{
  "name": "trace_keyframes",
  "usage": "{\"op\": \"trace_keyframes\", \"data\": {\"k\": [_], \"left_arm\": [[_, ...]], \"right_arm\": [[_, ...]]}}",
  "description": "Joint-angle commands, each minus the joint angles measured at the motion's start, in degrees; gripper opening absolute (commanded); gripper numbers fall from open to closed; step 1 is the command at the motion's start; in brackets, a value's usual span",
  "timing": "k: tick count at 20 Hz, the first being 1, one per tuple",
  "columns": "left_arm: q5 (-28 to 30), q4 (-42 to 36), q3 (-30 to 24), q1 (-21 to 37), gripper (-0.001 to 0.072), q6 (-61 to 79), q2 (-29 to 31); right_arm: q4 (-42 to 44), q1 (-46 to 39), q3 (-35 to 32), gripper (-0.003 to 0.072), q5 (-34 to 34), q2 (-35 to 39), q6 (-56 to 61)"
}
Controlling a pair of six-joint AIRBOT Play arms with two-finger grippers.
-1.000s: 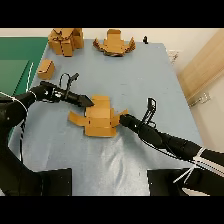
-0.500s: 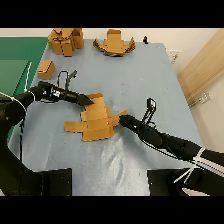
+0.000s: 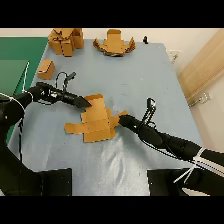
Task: Fold the box.
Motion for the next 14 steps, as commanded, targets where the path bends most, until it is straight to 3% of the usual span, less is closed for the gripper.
{"op": "trace_keyframes", "data": {"k": [1,2,3,6,8,11,13,14], "left_arm": [[-2.8,-0.2,0.0,0.0,0.0333,-0.2,-0.9],[-3.7,-0.1,0.0,0.0,0.0242,-0.2,-1.4],[-4.5,-0.2,0.0,0.1,0.0098,-0.2,-1.9],[-5.0,-0.7,0.0,0.1,0.0094,-0.2,-3.0],[-5.0,-1.0,0.0,0.1,0.0014,2.0,-3.0],[-5.6,-0.9,0.5,0.1,0.0014,3.9,-3.0],[-9.0,-0.8,2.1,0.1,0.0013,5.4,-2.9],[-10.3,-0.8,3.5,0.0,0.0012,6.1,-2.8]], "right_arm": [[0.0,0.0,0.1,0.0004,0.1,0.0,0.0],[0.0,0.0,0.1,0.0004,0.1,0.0,0.0],[0.0,0.0,0.2,0.0004,0.1,0.0,0.0],[0.0,0.0,0.6,0.0004,0.1,0.0,0.0],[-0.5,0.0,0.9,0.0004,0.1,0.0,0.0],[-7.3,-0.1,0.9,0.0009,-1.1,1.3,-1.8],[-12.5,-2.3,0.9,0.0303,-5.8,4.8,-8.7],[-14.6,-4.7,0.9,0.0379,-11.3,7.5,-12.5]]}}
